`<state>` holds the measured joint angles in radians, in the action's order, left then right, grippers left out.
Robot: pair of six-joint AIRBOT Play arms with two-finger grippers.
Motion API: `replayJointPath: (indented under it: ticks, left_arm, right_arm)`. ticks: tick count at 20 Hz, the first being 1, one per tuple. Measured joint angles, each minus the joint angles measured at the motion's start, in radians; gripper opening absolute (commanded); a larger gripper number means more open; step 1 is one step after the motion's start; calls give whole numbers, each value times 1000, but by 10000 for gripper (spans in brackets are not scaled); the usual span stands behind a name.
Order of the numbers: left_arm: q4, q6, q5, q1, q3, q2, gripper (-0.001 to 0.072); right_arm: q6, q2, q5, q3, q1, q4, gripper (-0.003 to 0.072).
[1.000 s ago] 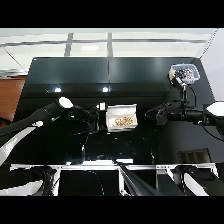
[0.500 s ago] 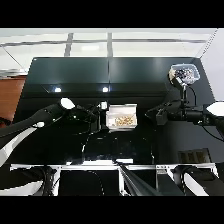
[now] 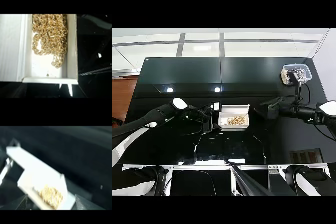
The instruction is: Fold the box and place the chain.
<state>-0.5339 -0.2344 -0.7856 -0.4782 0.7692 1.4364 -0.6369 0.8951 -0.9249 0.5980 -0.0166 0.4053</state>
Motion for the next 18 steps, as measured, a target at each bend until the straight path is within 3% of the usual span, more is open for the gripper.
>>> replayJointPath:
  ticks: [4,7,15,18]
  left_arm:
    - [-3,-4,-1,-2,0,0,365]
    - [-5,-6,-1,-2,0,0,366]
    - [-6,-5,0,-2,0,0,366]
    - [-6,-5,0,-2,0,0,365]
  right_arm:
    - [-4,58,207,55,-72,-37,701]
    - [-6,173,262,121,-107,-37,701]
    - [262,299,-48,176,-129,187,701]
    - [352,306,-99,179,-154,213,702]
